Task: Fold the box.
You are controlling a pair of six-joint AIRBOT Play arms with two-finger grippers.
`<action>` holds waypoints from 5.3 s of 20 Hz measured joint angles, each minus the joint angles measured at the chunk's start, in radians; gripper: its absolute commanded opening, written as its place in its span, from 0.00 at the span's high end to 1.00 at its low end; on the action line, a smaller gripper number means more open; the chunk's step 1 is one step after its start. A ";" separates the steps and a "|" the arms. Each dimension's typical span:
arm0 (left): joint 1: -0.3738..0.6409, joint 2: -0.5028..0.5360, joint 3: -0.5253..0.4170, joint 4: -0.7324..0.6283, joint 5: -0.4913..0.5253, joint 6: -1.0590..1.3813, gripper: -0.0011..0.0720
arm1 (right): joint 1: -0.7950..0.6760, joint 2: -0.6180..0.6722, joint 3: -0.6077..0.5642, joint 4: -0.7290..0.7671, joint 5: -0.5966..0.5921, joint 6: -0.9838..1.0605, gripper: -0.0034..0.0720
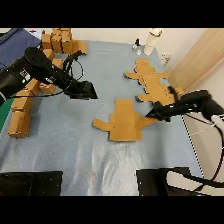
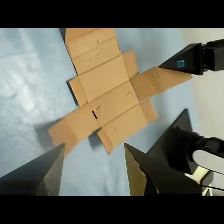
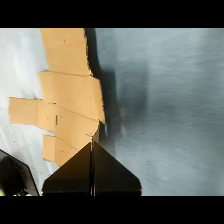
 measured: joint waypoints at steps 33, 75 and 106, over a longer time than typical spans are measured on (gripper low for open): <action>0.262 -0.201 -0.328 -0.159 -0.193 0.330 0.07 | 0.657 0.122 -0.329 0.098 0.423 -0.252 0.95; 0.120 -0.255 -0.328 -0.242 -0.101 0.553 0.83 | 0.759 0.206 -0.335 -0.016 0.521 -0.124 0.95; -0.380 0.081 -0.460 -0.290 0.511 1.154 0.97 | 0.532 0.327 -0.011 -0.796 0.215 0.636 0.95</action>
